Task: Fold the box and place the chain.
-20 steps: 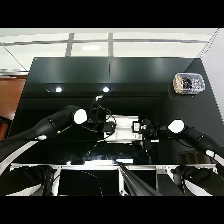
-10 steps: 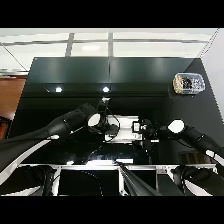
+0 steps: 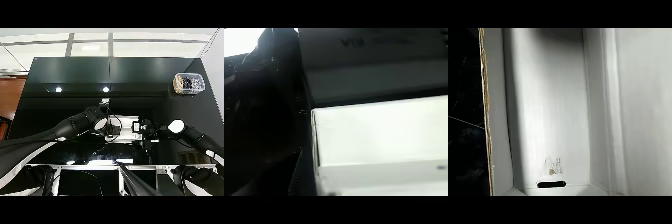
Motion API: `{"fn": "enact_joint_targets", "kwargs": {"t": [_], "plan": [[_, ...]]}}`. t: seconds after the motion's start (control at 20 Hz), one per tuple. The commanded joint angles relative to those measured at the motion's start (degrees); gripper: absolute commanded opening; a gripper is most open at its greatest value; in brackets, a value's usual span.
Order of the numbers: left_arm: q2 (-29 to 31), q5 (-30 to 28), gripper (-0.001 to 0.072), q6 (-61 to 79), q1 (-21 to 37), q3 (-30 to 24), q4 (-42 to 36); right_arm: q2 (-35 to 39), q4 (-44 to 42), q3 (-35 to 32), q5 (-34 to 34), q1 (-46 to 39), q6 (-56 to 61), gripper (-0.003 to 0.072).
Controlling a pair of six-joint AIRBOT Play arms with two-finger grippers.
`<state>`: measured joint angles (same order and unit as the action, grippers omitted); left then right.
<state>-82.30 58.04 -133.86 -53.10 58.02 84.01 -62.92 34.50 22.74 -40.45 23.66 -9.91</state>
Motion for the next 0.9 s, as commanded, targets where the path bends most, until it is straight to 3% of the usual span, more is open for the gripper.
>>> {"fn": "enact_joint_targets", "kwargs": {"t": [0.0,0.45,0.6,0.65,0.85], "plan": [[-0.2,-0.8,0.0273,-3.9,-0.1,0.1,0.7,0.0,0.0,0.0,0.0,0.0,0.0,0.0109],[-3.1,2.6,0.0266,-4.6,-1.4,2.8,1.5,0.0,0.0,0.0,0.0,0.0,0.0,0.0109],[-3.1,3.2,0.0055,-4.6,-1.4,2.9,2.1,0.0,0.0,0.0,0.0,0.0,0.0,0.0109],[-3.1,3.3,0.0023,-4.6,-1.4,3.0,2.1,0.0,0.0,0.0,0.0,0.0,0.0,0.0109],[-3.1,3.6,0.0031,-4.6,-1.4,3.0,2.1,0.0,0.0,0.0,0.0,0.0,0.0,0.0109]]}}
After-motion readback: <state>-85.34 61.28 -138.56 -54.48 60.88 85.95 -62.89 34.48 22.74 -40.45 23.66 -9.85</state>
